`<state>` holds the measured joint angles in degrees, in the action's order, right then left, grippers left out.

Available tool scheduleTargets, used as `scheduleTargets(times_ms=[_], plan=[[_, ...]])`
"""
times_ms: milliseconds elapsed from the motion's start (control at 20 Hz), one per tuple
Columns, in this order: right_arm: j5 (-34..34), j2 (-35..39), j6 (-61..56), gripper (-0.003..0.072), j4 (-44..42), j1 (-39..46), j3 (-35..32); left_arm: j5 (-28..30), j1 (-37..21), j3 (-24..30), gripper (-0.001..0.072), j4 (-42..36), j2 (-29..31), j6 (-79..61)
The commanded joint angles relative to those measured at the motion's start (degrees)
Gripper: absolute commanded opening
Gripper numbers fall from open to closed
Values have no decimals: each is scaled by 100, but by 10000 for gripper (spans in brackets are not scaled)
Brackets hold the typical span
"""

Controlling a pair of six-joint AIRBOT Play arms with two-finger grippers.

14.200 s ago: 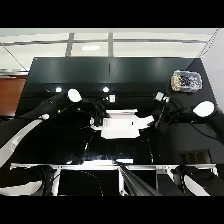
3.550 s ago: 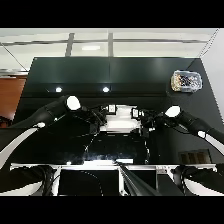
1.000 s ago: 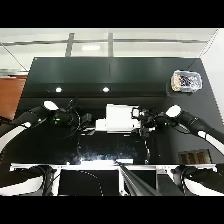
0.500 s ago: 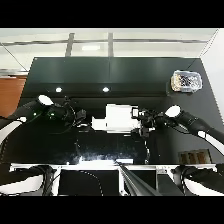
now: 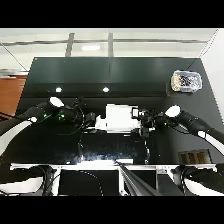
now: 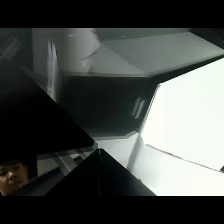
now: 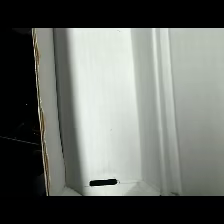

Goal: Fold the box and place the chain.

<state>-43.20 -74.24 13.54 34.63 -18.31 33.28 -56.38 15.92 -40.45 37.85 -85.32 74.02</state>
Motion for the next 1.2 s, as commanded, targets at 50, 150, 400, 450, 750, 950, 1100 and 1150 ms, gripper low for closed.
scheduleTargets(times_ms=[50, 150, 400, 450, 750, 950, 1100, 1150], plan=[[-4, -2, 0, 415, -2, -2, 0, 151, 20, -7, 29, -282, -28, -420], [-4, -2, 0, 415, -2, -2, 0, 79, -44, -72, 28, -299, 52, -518], [-4, -2, 0, 415, 0, -2, 0, -398, -103, -450, 307, -269, 385, -695], [-4, -2, -2, 415, -2, -2, 0, -448, -105, -511, 374, -221, 470, -664], [-4, -2, 0, 415, -2, -2, 0, -682, -31, -717, 544, -413, 638, -636], [-4, -2, 0, 415, -2, -2, 0, -667, 199, -723, 542, -424, 627, -649], [-4, -2, -2, 415, -4, -2, 0, -675, 269, -734, 526, -428, 627, -647], [-4, -2, 0, 415, -2, -2, 0, -675, 267, -734, 479, -431, 627, -649]])
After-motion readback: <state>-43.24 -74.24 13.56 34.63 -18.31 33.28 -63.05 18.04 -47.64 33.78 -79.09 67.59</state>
